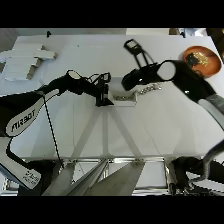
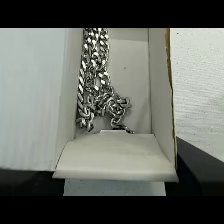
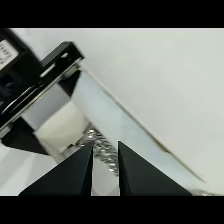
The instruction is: Fold the box and place the chain.
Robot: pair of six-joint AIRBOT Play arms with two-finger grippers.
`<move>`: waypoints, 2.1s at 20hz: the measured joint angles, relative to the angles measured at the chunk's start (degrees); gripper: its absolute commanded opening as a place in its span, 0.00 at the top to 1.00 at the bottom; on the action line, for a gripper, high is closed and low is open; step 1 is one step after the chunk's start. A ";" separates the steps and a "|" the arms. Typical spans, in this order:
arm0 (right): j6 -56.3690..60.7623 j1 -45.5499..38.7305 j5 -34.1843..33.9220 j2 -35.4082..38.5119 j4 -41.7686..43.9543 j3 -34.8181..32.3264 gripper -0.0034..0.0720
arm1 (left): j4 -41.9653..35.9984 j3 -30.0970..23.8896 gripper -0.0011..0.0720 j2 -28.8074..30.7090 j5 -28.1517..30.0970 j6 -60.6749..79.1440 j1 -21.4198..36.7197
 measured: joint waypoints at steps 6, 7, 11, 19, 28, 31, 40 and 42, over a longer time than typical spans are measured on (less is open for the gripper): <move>-4.04 -13.68 4.11 3.10 -2.47 0.00 0.44 | 0.00 0.00 0.33 0.00 0.00 0.00 0.02; -5.20 -15.67 5.51 2.82 -2.49 0.00 0.44 | 0.00 0.00 0.33 0.00 0.00 0.00 0.02; -12.98 -20.50 9.70 -0.92 -2.75 0.00 0.44 | 0.00 0.00 0.33 0.00 0.00 0.00 0.02; -32.11 -19.89 15.87 -12.96 -3.15 0.00 0.44 | 0.00 0.00 0.33 0.00 0.00 0.00 0.00; -37.66 -17.73 7.48 -18.23 -3.37 0.02 0.64 | 0.00 0.00 0.33 0.00 0.00 0.00 0.00; -37.05 -17.40 4.74 -18.97 -3.39 0.07 0.93 | 0.00 0.00 0.33 0.00 0.00 0.00 0.00; -34.27 -17.18 8.92 -15.10 -3.78 0.00 0.94 | 0.00 0.00 0.33 0.00 0.02 0.00 0.00; -34.25 -17.18 10.75 -12.37 -2.45 -0.02 0.94 | 0.00 0.00 0.33 0.00 0.00 0.00 0.00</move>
